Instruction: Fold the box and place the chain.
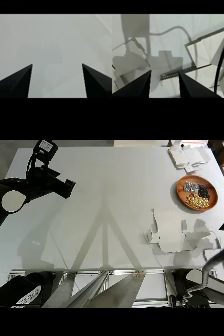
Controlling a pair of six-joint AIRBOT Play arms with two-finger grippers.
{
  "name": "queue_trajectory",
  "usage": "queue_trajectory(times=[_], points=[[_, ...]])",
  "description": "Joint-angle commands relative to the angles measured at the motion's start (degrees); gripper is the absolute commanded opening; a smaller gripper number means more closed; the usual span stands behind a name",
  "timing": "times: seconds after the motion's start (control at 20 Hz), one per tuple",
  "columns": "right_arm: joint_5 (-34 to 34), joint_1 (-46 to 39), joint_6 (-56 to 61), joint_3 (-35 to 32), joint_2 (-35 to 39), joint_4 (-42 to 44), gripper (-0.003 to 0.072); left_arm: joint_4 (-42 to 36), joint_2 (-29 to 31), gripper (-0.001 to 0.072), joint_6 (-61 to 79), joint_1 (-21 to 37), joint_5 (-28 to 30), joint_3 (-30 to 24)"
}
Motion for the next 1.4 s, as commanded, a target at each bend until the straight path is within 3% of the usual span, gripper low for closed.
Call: queue_trajectory(times=[0.0,0.4,0.9,1.35], points=[[1.95,-3.10,-5.49,1.79,-7.76,4.07,0.0396,0.00,-0.04,0.0695,0.02,-0.02,0.00,0.02],[-0.04,-2.71,-11.37,1.81,-17.20,18.58,0.0396,0.00,-0.02,0.0695,0.02,-0.02,0.02,0.02],[-2.58,-2.71,-11.67,4.83,-17.29,18.69,0.0395,0.00,-0.02,0.0695,0.02,-0.02,0.02,0.02],[4.11,-2.71,-14.71,4.83,-17.31,20.37,0.0396,0.00,-0.04,0.0695,0.02,-0.02,0.02,0.02]])
